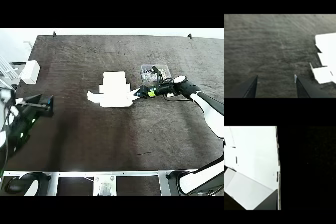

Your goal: Fold the box and place the chain.

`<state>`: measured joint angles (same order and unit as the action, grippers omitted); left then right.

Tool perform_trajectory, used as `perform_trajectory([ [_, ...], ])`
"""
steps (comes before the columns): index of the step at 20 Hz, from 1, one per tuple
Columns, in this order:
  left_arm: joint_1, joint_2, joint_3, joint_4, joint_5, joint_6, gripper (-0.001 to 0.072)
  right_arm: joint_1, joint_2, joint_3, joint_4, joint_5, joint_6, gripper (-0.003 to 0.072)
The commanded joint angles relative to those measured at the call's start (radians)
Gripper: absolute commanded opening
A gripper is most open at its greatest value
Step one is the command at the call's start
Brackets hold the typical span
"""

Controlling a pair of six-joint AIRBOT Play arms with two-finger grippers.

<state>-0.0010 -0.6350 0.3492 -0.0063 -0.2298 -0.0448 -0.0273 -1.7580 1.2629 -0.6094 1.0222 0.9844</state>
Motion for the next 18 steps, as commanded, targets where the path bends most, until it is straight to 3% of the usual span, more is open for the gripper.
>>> perform_trajectory([
  [1,0.000,-0.353,0.238,0.002,-0.161,-0.039,0.0523,0.001,0.000,0.001,0.000,-0.002,0.017,0.0006],
  [4,0.000,-0.617,0.496,0.110,-0.306,-0.207,0.0521,0.002,0.000,0.001,0.000,-0.010,0.030,0.0006],
  [5,0.000,-0.709,0.603,0.223,-0.377,-0.342,0.0451,0.002,0.000,0.000,0.013,-0.013,0.030,0.0006],
  [7,0.000,-0.886,0.830,0.467,-0.590,-0.580,0.0454,0.002,0.000,0.000,0.047,-0.027,0.030,0.0006],
  [9,0.000,-1.033,1.031,0.575,-0.784,-0.704,0.0454,0.002,0.000,0.000,0.052,-0.037,0.030,0.0006],
  [10,0.000,-1.081,1.102,0.584,-0.830,-0.727,0.0454,0.002,0.000,0.000,0.051,-0.038,0.030,0.0006],
  [12,0.000,-1.154,1.221,0.592,-0.858,-0.784,0.0454,0.003,0.000,0.000,0.052,-0.038,0.030,0.0007],
  [14,-0.005,-1.217,1.333,0.684,-0.896,-0.895,0.0454,0.003,0.000,0.000,0.051,-0.041,0.029,0.0006],
  [16,-0.005,-1.236,1.381,0.737,-0.885,-0.944,0.0454,0.003,0.000,0.000,0.051,-0.046,0.029,0.0007],
  [18,-0.002,-1.236,1.397,0.724,-0.943,-0.942,0.0454,0.003,0.000,0.000,0.051,-0.047,0.030,0.0007],
])
